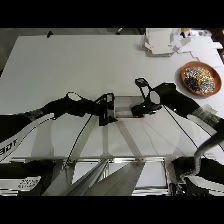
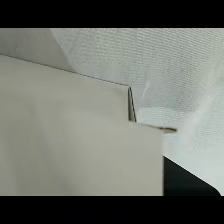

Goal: Fold the box and place the chain.

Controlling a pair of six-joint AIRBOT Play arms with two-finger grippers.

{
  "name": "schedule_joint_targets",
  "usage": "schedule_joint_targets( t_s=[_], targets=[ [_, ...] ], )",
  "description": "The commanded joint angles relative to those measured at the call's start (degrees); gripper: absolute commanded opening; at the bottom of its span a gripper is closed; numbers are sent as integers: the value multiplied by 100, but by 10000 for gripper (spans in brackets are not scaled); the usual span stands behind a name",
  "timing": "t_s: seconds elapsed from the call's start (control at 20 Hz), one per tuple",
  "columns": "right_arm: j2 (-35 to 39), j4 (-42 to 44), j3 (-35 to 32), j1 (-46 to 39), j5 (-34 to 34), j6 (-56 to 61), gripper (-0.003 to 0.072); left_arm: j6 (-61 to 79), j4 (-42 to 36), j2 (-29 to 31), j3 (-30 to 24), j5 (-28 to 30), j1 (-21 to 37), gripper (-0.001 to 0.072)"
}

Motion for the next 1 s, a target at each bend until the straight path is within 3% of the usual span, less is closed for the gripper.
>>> schedule_joint_targets(
  t_s=[0.0, 0.4, 0.65, 0.95],
  targets=[
    [-162, -122, 87, 76, 72, 203, 288, 2, 2, 4, 2, 4, -2, 151],
    [-282, -48, 87, 57, -149, 625, 284, 2, 2, 4, 2, 4, -2, 151],
    [-450, -2, 87, -164, 98, 605, 275, 2, 2, 4, 2, 2, -2, 151],
    [-450, 247, 87, -164, -210, 605, 274, 2, 2, 4, 2, 2, -2, 151]
  ],
)
